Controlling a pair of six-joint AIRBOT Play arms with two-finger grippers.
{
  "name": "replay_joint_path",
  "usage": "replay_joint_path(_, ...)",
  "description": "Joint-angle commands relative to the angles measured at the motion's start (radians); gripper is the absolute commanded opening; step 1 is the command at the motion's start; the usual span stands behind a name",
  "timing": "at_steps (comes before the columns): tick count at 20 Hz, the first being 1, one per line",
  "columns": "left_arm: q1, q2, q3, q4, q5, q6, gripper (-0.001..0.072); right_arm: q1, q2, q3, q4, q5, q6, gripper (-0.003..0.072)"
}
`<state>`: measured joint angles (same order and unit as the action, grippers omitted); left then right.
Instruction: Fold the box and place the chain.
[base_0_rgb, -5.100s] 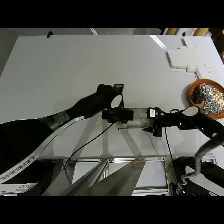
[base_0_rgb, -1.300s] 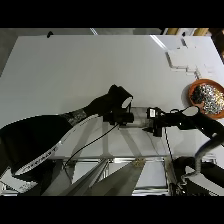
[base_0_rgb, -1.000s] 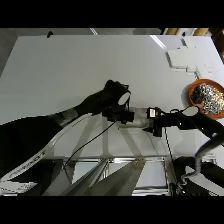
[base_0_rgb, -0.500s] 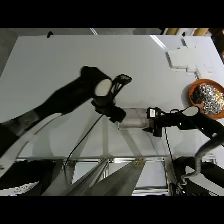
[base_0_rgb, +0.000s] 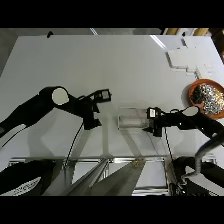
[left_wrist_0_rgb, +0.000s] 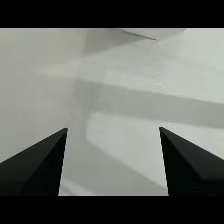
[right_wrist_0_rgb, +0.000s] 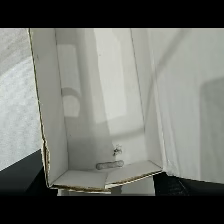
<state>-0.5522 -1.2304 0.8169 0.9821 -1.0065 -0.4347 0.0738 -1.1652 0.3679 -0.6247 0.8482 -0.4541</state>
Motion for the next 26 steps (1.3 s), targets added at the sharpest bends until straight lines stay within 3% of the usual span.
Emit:
replay_joint_path(1, 0.035, -0.068, -0.064, -0.237, 0.111, 0.539, 0.0632, 0.0, 0.001, 0.0, 0.0, 0.0, 0.0, 0.0356)
replay_joint_path(4, -0.01, -0.154, -0.064, -0.469, 0.154, 0.691, 0.0634, 0.0, 0.001, 0.0, 0.0, 0.0, 0.0, 0.0356)
replay_joint_path(6, -0.048, -0.198, -0.064, -0.52, 0.169, 0.768, 0.0697, 0.0, 0.001, 0.0, 0.0, 0.0, 0.0, 0.0356)
replay_joint_path(10, -0.111, -0.243, -0.063, -0.526, 0.22, 0.81, 0.0696, 0.0, 0.001, 0.0, 0.0, 0.0, 0.0, 0.0356)
replay_joint_path(20, -0.147, -0.258, -0.064, -0.555, 0.329, 0.742, 0.0698, 0.0, 0.001, 0.0, 0.0, 0.0, 0.0, 0.0356)
replay_joint_path(26, -0.156, -0.258, -0.064, -0.571, 0.331, 0.745, 0.0698, 0.0, 0.001, 0.0, 0.0, 0.0, 0.0, 0.0356)
